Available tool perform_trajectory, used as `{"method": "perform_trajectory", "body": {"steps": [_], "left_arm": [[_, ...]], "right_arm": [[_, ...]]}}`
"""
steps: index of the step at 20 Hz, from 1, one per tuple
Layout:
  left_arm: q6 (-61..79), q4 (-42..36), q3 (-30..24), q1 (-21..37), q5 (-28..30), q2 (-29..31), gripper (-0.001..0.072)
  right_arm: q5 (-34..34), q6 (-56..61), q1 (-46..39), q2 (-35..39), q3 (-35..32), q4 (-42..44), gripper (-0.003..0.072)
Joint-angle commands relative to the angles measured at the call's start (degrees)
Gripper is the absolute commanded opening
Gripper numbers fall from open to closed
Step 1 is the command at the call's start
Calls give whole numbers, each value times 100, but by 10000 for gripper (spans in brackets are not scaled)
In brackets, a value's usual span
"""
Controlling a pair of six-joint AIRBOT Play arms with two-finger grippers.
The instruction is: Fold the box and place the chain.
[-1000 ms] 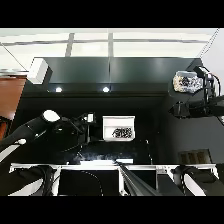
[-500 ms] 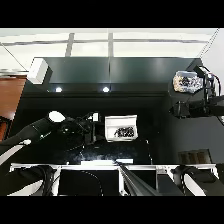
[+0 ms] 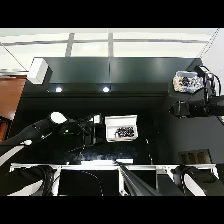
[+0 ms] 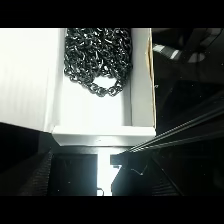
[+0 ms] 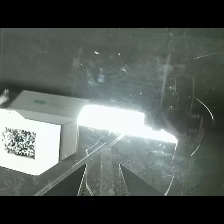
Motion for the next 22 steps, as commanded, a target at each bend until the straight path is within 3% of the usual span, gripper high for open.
{"method": "perform_trajectory", "body": {"steps": [1, 22], "left_arm": [[-24, 57, 4, -61, 17, -4, 706], [-175, -221, 72, -461, 514, -55, 706]], "right_arm": [[-35, 0, -2, -2, -2, 0, 251], [-37, 0, -2, -2, -2, -61, 251]]}}
